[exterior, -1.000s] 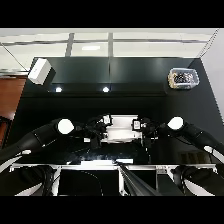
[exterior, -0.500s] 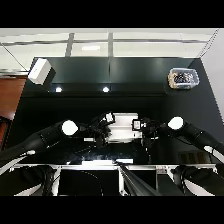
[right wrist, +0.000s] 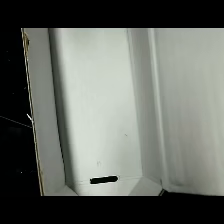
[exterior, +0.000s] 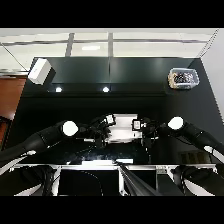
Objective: Fold the box and place the chain.
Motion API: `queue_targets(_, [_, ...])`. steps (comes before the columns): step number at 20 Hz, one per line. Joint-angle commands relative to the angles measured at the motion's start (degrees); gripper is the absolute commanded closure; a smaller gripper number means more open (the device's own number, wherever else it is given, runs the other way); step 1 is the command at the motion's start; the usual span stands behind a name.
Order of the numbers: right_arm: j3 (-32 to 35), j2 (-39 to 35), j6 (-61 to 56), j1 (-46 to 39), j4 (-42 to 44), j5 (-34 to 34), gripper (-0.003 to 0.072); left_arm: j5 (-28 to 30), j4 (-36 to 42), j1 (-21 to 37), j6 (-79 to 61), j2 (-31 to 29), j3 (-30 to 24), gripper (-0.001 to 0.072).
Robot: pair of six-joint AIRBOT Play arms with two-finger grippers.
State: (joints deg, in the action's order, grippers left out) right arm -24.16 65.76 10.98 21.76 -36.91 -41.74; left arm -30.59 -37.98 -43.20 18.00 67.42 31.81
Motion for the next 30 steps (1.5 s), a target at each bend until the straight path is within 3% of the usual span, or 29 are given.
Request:
queue_targets(1, [0.00,0.04,-0.04,0.04,0.02,-0.02,0.0497,-0.70,-4.15,0.17,0.00,-0.98,0.37,0.0681])
queue_targets(5, [0.00,0.04,-0.04,0.04,0.02,-0.02,0.0497,-2.47,-17.75,5.22,15.37,-9.27,0.72,0.0682])
queue_targets(8, [0.00,0.04,-0.04,0.04,0.02,-0.02,0.0497,-8.11,-22.99,15.28,34.25,-16.11,0.70,0.0682])
queue_targets(10, [0.00,0.04,-0.04,0.04,0.02,-0.02,0.0497,-13.55,-22.99,23.82,50.07,-17.57,0.70,0.0682])
queue_targets(13, [0.00,0.04,-0.04,0.04,0.04,-0.02,0.0497,-23.56,-23.02,35.58,62.84,-16.22,-0.37,0.0682])
queue_targets(16, [0.00,0.04,-0.04,0.04,0.02,-0.02,0.0497,-25.90,-15.45,45.09,65.35,-14.51,-5.53,0.0683])
queue_targets(18, [0.00,0.04,-0.04,0.04,0.04,-0.02,0.0497,-28.57,-8.52,48.09,60.94,-12.04,-9.84,0.0683])
queue_targets(21, [0.00,0.04,-0.04,0.04,0.04,-0.02,0.0497,-28.22,2.45,45.55,54.55,-7.32,-14.27,0.0683])
queue_targets(24, [0.00,0.04,-0.04,0.04,0.04,-0.02,0.0497,-25.18,16.17,38.07,45.44,-2.71,-14.62,0.0683])
queue_targets(27, [0.00,0.04,-0.04,0.04,0.04,-0.02,0.0497,-19.10,23.52,30.45,41.33,1.05,-14.47,0.0683])
queue_targets(30, [0.02,0.04,-0.04,0.04,0.04,-0.02,0.0497,-19.47,26.62,27.21,35.15,2.16,-12.83,0.0683])
